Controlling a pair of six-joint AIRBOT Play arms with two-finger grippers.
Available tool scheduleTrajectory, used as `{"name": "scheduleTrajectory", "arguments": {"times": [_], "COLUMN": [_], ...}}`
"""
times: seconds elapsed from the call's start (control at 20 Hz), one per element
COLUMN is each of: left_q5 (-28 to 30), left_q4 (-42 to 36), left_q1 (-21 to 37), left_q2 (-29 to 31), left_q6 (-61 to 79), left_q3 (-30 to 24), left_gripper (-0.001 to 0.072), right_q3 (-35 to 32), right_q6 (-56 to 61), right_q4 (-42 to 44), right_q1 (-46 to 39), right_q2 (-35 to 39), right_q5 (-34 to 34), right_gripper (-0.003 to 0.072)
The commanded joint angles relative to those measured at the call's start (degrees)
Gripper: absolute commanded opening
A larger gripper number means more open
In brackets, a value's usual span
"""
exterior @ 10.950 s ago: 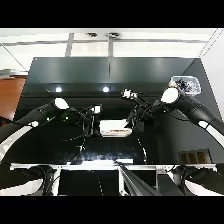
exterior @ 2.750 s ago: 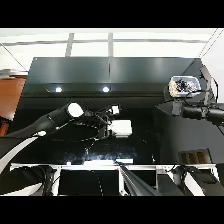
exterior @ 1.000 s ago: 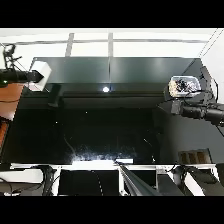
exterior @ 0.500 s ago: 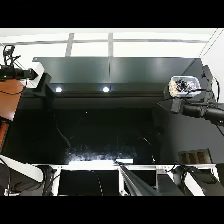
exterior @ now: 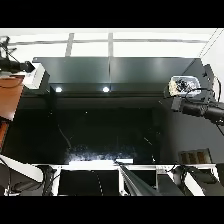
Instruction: Fold the box and place the chain.
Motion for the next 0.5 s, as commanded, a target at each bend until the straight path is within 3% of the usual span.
{"name": "scheduleTrajectory", "arguments": {"times": [0.0,0.15,0.2,0.25,0.3,0.4,0.45], "left_q5": [-12.52,-25.11,-29.00,-32.94,-36.63,-39.17,-37.38], "left_q4": [0.87,0.98,1.01,0.94,0.85,3.15,6.88], "left_q1": [-0.24,-2.05,-2.84,-3.63,-4.81,-8.74,-12.20], "left_q2": [3.58,6.67,7.91,9.09,10.12,12.94,15.74], "left_q6": [-9.86,-18.84,-22.95,-25.59,-26.36,-26.18,-26.05], "left_q3": [8.00,13.27,13.70,13.68,13.68,12.74,10.82], "left_gripper": [0.0717,0.0694,0.0507,0.0215,0.0029,0.0027,0.0027], "right_q3": [0.37,1.70,3.54,6.58,10.43,17.16,19.19], "right_q6": [0.02,-0.33,-0.44,0.35,3.96,11.41,15.15], "right_q4": [0.26,2.32,-0.46,-5.14,-11.80,-26.45,-34.27], "right_q1": [0.00,0.07,0.09,0.33,0.42,0.44,0.42], "right_q2": [0.04,0.04,0.04,0.00,-0.09,-0.20,-0.17], "right_q5": [-9.14,-15.37,-14.69,-13.40,-11.89,-8.52,-6.91], "right_gripper": [0.0024,0.0024,0.0023,0.0023,0.0023,0.0023,0.0023]}}
